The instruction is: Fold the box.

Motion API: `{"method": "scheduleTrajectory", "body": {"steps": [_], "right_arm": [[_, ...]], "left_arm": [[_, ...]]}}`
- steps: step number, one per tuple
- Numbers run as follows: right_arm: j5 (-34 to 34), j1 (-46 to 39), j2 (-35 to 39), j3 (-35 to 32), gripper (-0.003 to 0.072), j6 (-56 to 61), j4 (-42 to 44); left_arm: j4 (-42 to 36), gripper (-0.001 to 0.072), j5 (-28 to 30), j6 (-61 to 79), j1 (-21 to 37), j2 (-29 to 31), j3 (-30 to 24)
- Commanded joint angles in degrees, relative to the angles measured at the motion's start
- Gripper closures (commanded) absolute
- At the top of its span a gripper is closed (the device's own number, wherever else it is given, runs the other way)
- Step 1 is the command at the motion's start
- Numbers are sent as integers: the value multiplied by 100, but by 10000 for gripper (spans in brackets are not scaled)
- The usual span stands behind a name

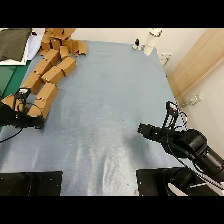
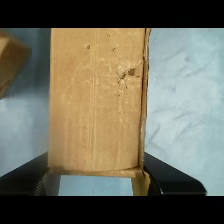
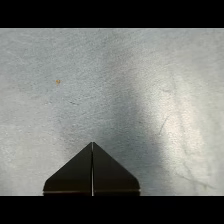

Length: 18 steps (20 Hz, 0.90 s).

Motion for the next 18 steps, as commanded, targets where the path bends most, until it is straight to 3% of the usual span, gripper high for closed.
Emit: {"method": "scheduleTrajectory", "body": {"steps": [1,5,9,11,13,15,18], "right_arm": [[33,2,-2,4,682,2,2],[33,2,-2,4,682,4,20],[33,4,-2,4,682,4,22],[33,4,0,4,682,2,50],[31,4,0,4,682,2,66],[28,4,0,4,682,2,90],[26,4,0,4,682,-155,234]], "left_arm": [[-229,249,918,-15,-201,-476,-4],[-229,249,1298,-59,-192,-804,-2],[-136,242,1279,-48,-190,-804,-4],[-136,10,1320,-50,-190,-804,-4],[-133,10,1281,-50,-190,-802,-2],[-133,10,957,-55,-188,-752,39],[66,9,-243,-59,-188,-420,433]]}}
